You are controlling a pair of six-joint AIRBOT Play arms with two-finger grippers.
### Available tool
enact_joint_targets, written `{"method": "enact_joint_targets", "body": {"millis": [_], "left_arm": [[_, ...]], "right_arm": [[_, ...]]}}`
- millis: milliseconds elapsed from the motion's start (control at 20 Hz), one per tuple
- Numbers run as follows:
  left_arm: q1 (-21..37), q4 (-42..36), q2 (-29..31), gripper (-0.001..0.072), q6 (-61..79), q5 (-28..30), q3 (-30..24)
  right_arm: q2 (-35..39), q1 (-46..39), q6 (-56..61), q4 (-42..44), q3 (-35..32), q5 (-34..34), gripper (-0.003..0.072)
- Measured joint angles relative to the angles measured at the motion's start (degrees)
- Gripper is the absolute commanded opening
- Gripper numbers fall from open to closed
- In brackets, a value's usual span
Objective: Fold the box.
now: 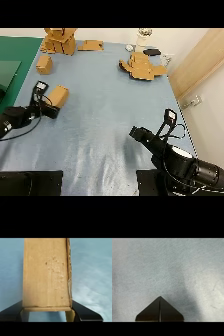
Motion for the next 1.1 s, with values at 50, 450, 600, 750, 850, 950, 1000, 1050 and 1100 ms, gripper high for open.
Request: {"method": "enact_joint_targets", "body": {"millis": [50, 450, 600, 750, 850, 950, 1000, 1050, 1100], "left_arm": [[1.4, 0.0, -1.4, 0.0541, -0.2, 0.1, 1.5], [8.7, 0.0, -17.1, 0.0541, -5.2, 1.8, 16.7], [11.5, 0.0, -21.7, 0.0541, -6.7, 2.1, 21.3], [13.4, 0.0, -25.5, 0.0541, -7.8, 2.1, 25.4], [13.9, 0.0, -27.5, 0.0541, -8.2, 1.9, 27.8], [14.1, 0.0, -29.3, 0.0541, -8.4, 1.1, 30.3], [14.3, 0.0, -30.2, 0.054, -8.5, 0.1, 31.5], [14.2, 0.0, -31.1, 0.054, -8.6, -0.9, 32.7], [14.2, 0.0, -31.8, 0.054, -8.6, -1.7, 33.8]], "right_arm": [[0.0, 0.0, 0.0, 0.0, 0.0, 0.0, 0.0001], [0.0, 0.0, 0.1, -0.1, 0.0, -0.1, 0.0001], [0.0, 0.0, 0.1, -0.1, 0.0, -0.1, 0.0001], [0.0, 0.0, 0.7, -0.1, 0.0, -0.1, 0.0001], [0.0, 0.0, 1.0, -0.1, 0.0, -0.1, 0.0001], [-0.2, 0.0, 1.2, -0.1, 0.0, -0.1, 0.0001], [-0.5, 0.0, 1.3, -0.2, 0.0, -0.1, 0.0001], [-0.7, 0.0, 1.4, -0.2, 0.0, -0.1, 0.0001], [-1.0, 0.0, 1.4, -0.3, 0.0, -0.1, 0.0001]]}}
